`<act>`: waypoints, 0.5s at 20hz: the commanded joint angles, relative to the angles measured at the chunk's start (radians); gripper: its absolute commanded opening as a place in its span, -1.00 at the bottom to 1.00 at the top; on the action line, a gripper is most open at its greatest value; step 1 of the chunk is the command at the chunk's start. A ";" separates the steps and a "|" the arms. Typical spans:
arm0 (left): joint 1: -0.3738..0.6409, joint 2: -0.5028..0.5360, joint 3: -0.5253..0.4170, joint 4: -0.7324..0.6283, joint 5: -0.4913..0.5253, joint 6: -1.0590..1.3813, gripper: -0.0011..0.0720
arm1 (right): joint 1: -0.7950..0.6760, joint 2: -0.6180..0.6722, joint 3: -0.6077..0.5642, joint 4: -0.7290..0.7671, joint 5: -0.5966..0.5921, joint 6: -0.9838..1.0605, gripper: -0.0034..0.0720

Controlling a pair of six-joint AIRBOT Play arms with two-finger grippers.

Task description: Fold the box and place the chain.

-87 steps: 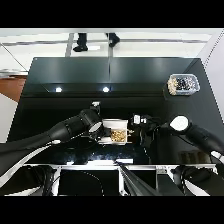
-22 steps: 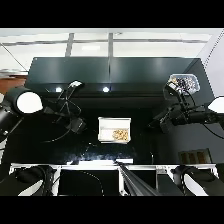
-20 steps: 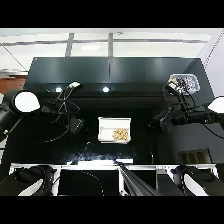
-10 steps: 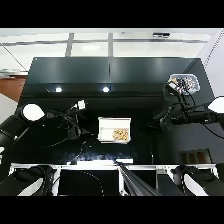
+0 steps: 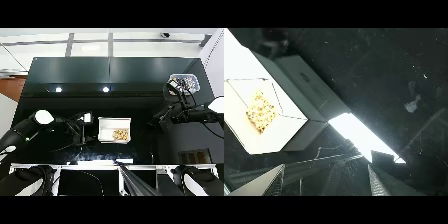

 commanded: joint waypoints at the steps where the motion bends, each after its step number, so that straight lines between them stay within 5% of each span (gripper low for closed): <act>1: -0.060 -0.035 -0.011 -0.042 0.023 0.030 0.96 | 0.000 -0.001 0.000 0.000 -0.006 0.011 0.70; 10: -0.091 -0.072 -0.014 -0.043 0.130 0.031 0.96 | 0.000 -0.001 0.000 0.000 -0.005 0.014 0.70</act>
